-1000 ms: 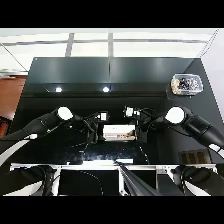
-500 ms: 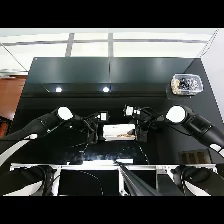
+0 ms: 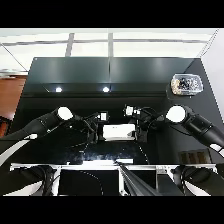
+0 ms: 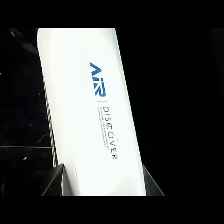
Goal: Fold the box and place the chain.
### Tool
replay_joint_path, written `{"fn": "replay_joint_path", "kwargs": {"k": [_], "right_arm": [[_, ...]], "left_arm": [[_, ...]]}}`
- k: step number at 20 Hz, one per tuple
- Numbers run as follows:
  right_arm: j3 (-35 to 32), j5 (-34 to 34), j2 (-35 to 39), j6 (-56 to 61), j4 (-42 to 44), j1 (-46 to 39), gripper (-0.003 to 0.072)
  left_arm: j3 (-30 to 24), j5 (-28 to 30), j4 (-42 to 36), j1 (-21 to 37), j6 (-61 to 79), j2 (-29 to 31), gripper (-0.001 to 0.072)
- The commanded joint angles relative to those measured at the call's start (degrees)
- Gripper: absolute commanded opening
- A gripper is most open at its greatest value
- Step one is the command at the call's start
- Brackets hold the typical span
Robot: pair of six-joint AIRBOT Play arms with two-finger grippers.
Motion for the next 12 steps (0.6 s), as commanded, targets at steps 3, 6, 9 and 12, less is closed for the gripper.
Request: {"fn": "replay_joint_path", "kwargs": {"k": [3,6,9,12], "right_arm": [[0.0,0.5,0.0,0.4,0.0,0.0,0.0524],[0.0,0.4,0.0,0.3,0.0,0.0,0.0421],[0.0,0.5,0.0,0.4,0.0,0.0,0.0422],[0.0,0.7,0.0,0.4,0.0,0.0,0.0422]], "left_arm": [[0.0,0.0,0.0,0.0,0.0,0.0,0.0367],[0.0,0.0,0.0,0.0,0.0,0.0,0.0367],[0.0,0.0,0.0,0.0,0.0,0.0,0.0367],[0.0,0.0,0.0,0.0,0.0,0.0,0.0367]]}}
